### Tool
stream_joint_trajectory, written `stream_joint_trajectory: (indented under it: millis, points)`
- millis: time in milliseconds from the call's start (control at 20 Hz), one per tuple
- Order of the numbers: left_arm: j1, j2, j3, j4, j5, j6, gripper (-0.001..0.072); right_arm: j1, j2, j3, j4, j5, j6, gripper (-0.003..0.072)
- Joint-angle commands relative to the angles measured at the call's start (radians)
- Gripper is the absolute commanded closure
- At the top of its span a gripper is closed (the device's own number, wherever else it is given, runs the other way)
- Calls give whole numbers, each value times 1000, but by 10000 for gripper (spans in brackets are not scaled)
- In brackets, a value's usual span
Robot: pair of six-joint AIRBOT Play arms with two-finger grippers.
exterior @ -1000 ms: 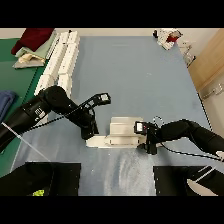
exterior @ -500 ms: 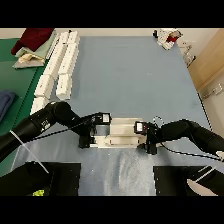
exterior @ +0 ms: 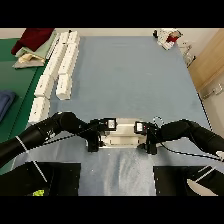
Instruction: Fold the box.
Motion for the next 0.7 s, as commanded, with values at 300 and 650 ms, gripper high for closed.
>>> stream_joint_trajectory:
  millis: [300, 650]
  points:
    - [-16, -55, -5, -71, 7, 4, 488, 0, 1, 0, 0, 0, 0, 220]
    - [-16, -76, -5, -126, 100, 72, 570, 0, 1, 0, 0, 0, 0, 220]
